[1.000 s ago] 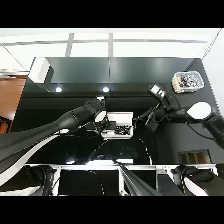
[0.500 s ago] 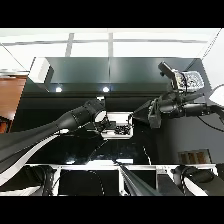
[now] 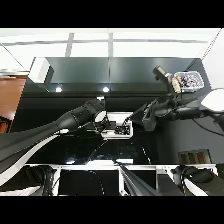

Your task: Fold the box and place the chain.

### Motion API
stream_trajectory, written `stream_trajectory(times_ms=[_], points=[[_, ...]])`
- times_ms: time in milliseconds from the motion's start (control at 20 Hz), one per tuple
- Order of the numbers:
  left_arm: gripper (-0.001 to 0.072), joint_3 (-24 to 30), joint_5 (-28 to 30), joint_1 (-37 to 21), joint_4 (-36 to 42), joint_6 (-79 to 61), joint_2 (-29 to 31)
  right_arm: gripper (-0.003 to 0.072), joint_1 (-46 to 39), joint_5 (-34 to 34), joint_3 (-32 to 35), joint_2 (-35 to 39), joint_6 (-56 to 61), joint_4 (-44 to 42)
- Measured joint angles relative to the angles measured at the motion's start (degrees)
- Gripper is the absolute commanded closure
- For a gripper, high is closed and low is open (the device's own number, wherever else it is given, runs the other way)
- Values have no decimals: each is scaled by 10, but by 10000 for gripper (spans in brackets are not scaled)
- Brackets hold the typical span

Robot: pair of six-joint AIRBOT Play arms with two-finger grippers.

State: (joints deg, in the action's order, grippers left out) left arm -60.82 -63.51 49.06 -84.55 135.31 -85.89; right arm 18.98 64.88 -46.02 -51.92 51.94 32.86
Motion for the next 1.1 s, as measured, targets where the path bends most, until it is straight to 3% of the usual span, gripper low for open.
stream_trajectory(times_ms=[100,150,200,450,650,900,950,1050,1100], points=[[679,0,0,0,0,0,0,669,22,-53,28,-5,21,33],[679,0,0,0,0,0,0,552,34,-76,41,-10,26,44],[679,0,0,0,0,0,0,349,43,-92,50,-16,32,51],[679,0,0,0,0,0,0,346,40,-125,66,-25,46,132],[680,0,-4,0,0,0,0,346,-27,-100,60,-14,52,231],[678,-2,-16,0,1,1,1,346,-79,-74,57,-10,54,273],[625,-4,-20,0,1,4,3,346,-83,-71,57,-10,54,276],[190,-13,-17,0,-2,10,14,346,-87,-69,56,-10,54,280],[146,-17,-15,0,-8,12,20,346,-88,-69,56,-9,55,282]])
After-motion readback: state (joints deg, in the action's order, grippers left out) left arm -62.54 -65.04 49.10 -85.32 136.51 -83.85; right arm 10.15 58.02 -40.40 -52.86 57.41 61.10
